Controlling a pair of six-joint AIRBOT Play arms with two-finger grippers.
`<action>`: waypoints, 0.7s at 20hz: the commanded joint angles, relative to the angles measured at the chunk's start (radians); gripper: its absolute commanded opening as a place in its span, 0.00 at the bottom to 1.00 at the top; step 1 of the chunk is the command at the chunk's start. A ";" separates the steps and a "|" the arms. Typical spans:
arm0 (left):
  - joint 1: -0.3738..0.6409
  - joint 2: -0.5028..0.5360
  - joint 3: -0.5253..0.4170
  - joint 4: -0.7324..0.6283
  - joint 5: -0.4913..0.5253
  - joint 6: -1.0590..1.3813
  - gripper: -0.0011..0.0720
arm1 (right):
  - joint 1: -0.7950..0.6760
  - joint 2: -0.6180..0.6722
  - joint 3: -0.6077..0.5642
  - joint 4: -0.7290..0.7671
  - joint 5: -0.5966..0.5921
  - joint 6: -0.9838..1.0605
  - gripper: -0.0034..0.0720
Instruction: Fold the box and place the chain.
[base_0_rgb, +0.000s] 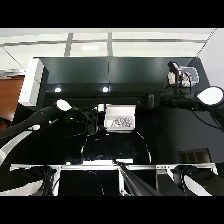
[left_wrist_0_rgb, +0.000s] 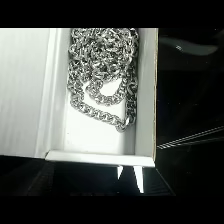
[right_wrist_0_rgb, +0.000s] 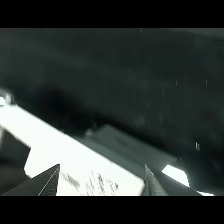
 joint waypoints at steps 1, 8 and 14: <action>0.000 0.000 0.004 -0.001 0.014 0.000 0.38 | 0.010 -0.084 0.061 0.040 -0.075 0.003 0.85; 0.000 0.000 0.004 -0.001 0.016 0.000 0.38 | 0.090 -0.205 0.093 0.040 -0.034 -0.264 0.85; 0.000 0.000 0.004 -0.001 0.016 0.000 0.38 | 0.114 -0.204 0.124 0.018 0.180 -0.772 0.85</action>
